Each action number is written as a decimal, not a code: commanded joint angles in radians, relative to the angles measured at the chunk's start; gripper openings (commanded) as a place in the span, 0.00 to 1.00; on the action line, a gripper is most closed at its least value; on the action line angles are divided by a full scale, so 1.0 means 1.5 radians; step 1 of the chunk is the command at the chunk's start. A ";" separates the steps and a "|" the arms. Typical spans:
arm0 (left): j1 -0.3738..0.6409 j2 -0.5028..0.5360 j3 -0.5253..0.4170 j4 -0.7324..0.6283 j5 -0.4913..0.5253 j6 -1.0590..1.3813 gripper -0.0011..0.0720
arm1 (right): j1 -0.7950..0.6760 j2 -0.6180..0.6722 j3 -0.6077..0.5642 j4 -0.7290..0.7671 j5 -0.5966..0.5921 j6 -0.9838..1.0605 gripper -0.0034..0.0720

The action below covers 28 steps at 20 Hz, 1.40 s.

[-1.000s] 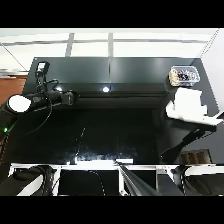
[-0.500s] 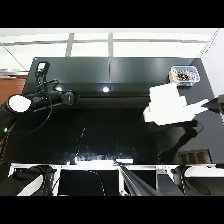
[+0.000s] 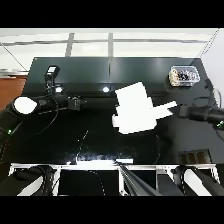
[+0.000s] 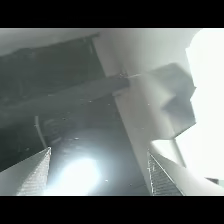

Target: Fold the box and place the chain.

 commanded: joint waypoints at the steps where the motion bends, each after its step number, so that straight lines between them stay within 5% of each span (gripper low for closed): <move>1: -0.020 -0.006 0.000 -0.005 0.042 -0.063 0.99 | 0.114 0.094 -0.103 0.079 -0.116 -0.013 0.06; 3: -0.026 -0.023 0.000 -0.013 0.031 -0.105 0.99 | 0.189 0.095 -0.123 0.082 -0.165 -0.012 0.06; 5: -0.019 -0.071 0.004 -0.071 -0.070 -0.093 0.98 | 0.250 0.095 -0.126 0.083 -0.202 -0.005 0.06; 7: -0.002 -0.133 0.007 -0.184 -0.157 0.033 0.98 | 0.288 0.095 -0.126 0.085 -0.222 0.013 0.06; 10: 0.019 -0.216 0.014 -0.329 -0.200 0.163 0.98 | 0.312 0.095 -0.126 0.089 -0.223 0.024 0.06; 20: 0.005 -0.445 0.163 -0.348 -0.469 0.369 0.93 | 0.312 0.095 -0.126 0.087 -0.214 0.025 0.06; 28: 0.005 -0.481 0.203 -0.318 -0.526 0.418 0.05 | 0.312 0.095 -0.125 0.074 -0.213 0.025 0.06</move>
